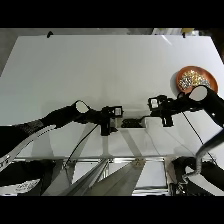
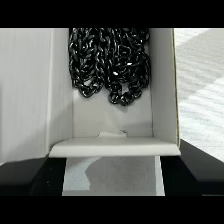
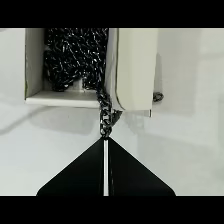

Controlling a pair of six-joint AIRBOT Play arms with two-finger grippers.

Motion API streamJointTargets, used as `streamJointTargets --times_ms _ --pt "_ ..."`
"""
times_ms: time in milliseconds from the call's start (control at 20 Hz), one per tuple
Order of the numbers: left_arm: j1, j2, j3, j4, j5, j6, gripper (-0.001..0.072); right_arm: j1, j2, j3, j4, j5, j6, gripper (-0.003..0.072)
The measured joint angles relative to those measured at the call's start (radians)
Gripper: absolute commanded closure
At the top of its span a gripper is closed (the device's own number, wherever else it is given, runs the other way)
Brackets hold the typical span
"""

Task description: Fold the box and place the chain.

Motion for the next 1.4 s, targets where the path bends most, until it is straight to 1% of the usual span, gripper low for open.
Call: streamJointTargets --times_ms 150,400,650,900,1100,1300,1350,1400 --pt "0.0 0.0 0.0 0.0 0.0 0.0 0.0439 0.0 0.07 0.0 0.041 0.036 0.018 0.0673" --pt "0.0 0.0 0.0 0.0 0.0 0.0 0.0439 0.021 0.171 0.0 0.196 0.074 0.028 0.0673" --pt "0.0 0.0 0.0 0.0 0.0 0.0 0.0439 0.088 0.203 0.0 0.325 0.086 0.031 0.0673" --pt "0.0 0.0 0.0 0.0 0.0 0.0 0.0439 0.144 0.209 0.0 0.434 0.046 0.031 0.0673" --pt "0.0 0.0 0.0 0.0 0.0 0.0 0.0439 0.16 0.208 0.0 0.445 0.005 0.031 0.0673" --pt "0.0 0.0 0.0 0.0 0.0 0.0 0.0439 0.164 0.207 0.0 0.353 -0.013 0.031 0.0672" --pt "0.0 0.0 0.0 0.0 0.0 0.0 0.0439 0.165 0.207 -0.001 0.324 -0.014 0.031 0.0663" --pt "0.0 0.0 0.0 0.0 0.0 0.0 0.0439 0.165 0.207 -0.001 0.3 -0.016 0.031 0.0586"
